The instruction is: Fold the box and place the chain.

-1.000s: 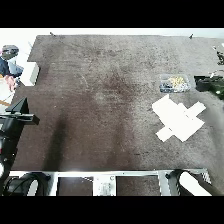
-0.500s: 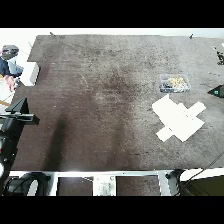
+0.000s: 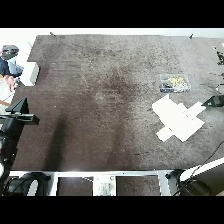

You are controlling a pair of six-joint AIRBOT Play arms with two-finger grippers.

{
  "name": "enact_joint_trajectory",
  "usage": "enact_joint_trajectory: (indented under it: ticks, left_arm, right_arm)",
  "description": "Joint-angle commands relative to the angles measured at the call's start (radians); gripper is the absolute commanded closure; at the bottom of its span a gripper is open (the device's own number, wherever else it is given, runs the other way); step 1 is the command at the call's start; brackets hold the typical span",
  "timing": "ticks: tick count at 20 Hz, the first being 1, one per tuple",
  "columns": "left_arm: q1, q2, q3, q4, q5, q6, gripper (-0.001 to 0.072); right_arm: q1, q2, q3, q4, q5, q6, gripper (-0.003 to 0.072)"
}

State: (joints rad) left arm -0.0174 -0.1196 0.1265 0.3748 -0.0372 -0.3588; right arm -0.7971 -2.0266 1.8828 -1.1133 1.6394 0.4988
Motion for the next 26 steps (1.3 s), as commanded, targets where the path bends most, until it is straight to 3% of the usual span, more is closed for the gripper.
enact_joint_trajectory:
  ticks: [1, 4, 10, 14, 16, 20, 26]
  left_arm:
    - [0.000, 0.000, -0.001, 0.000, 0.000, 0.000, 0.0698]
    - [0.000, 0.000, -0.001, 0.000, 0.000, 0.000, 0.0698]
    - [0.000, 0.000, -0.001, 0.000, 0.000, 0.000, 0.0698]
    - [0.000, 0.000, -0.001, 0.000, 0.000, 0.000, 0.0698]
    - [0.000, 0.000, -0.001, 0.000, 0.000, 0.000, 0.0698]
    - [0.000, 0.000, -0.001, 0.000, 0.000, 0.000, 0.0698]
    - [0.000, 0.000, -0.001, 0.000, 0.000, 0.000, 0.0698]
  right_arm:
    - [0.001, -0.051, 0.010, 0.012, 0.061, -0.066, 0.0320]
    - [0.007, -0.064, 0.003, 0.095, 0.112, -0.116, 0.0320]
    - [0.050, -0.064, -0.021, 0.013, 0.149, -0.141, 0.0338]
    - [0.083, -0.059, -0.052, 0.001, 0.170, -0.137, 0.0595]
    - [0.090, -0.037, -0.086, 0.000, 0.171, -0.130, 0.0671]
    - [0.089, 0.051, -0.230, 0.067, 0.169, -0.110, 0.0673]
    - [0.114, 0.282, -0.585, 0.439, 0.117, -0.109, 0.0674]
